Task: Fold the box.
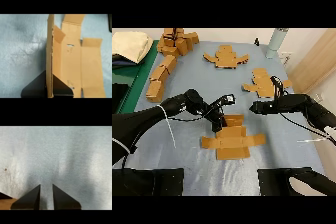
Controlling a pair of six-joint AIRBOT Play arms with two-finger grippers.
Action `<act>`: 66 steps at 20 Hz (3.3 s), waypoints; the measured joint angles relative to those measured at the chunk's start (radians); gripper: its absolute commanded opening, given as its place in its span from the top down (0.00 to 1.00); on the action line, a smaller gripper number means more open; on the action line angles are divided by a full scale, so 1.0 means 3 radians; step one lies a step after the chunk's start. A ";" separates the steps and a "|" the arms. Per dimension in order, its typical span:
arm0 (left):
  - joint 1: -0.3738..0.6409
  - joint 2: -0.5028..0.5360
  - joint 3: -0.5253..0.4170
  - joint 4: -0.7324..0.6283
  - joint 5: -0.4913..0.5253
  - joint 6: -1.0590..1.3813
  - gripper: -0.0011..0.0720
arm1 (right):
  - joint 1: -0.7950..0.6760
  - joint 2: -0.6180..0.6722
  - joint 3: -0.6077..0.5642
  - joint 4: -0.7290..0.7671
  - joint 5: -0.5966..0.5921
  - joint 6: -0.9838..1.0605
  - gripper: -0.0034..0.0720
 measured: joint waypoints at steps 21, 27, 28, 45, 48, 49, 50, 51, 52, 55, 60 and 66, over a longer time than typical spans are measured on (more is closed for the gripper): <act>-0.0292 0.0409 -0.0359 0.0150 0.0779 -0.0009 0.97 | 0.0009 -0.0003 0.0000 -0.0019 0.0039 -0.0052 0.66; -0.0305 0.0413 -0.0394 0.0155 0.0610 -0.0011 0.96 | 0.0009 -0.0003 0.0000 -0.0019 0.0041 -0.0061 0.66; -0.0304 0.0413 -0.0395 0.0156 0.0609 -0.0011 0.96 | 0.0009 -0.0003 0.0000 -0.0018 0.0041 -0.0061 0.66; -0.0202 0.0518 -0.0393 0.0251 0.0401 0.0013 0.96 | 0.0009 -0.0009 0.0000 -0.0018 0.0036 -0.0064 0.66; -0.0163 0.0518 -0.0393 0.0200 0.0401 0.0051 0.96 | 0.0009 -0.0011 0.0000 -0.0019 0.0037 -0.0062 0.66; -0.0154 0.0516 -0.0393 0.0173 0.0401 0.0064 0.96 | 0.0009 -0.0011 0.0000 -0.0020 0.0037 -0.0064 0.66; -0.0148 0.0512 -0.0393 0.0145 0.0399 0.0072 0.96 | 0.0009 -0.0011 0.0000 -0.0020 0.0041 -0.0062 0.66; -0.0146 0.0495 -0.0393 0.0132 0.0399 0.0081 0.96 | 0.0009 -0.0011 0.0000 -0.0020 0.0042 -0.0062 0.66; -0.0142 0.0478 -0.0393 0.0120 0.0395 0.0086 0.96 | 0.0009 -0.0011 0.0000 -0.0020 0.0042 -0.0064 0.66; -0.0140 0.0432 -0.0389 0.0081 0.0352 0.0097 0.96 | 0.0009 -0.0011 0.0000 -0.0020 0.0046 -0.0064 0.66; -0.0134 0.0403 -0.0389 0.0072 0.0305 0.0103 0.96 | 0.0009 -0.0011 0.0000 -0.0022 0.0046 -0.0064 0.66; -0.0134 0.0399 -0.0389 0.0099 0.0313 0.0104 0.96 | 0.0009 -0.0011 0.0000 -0.0020 0.0006 -0.0064 0.95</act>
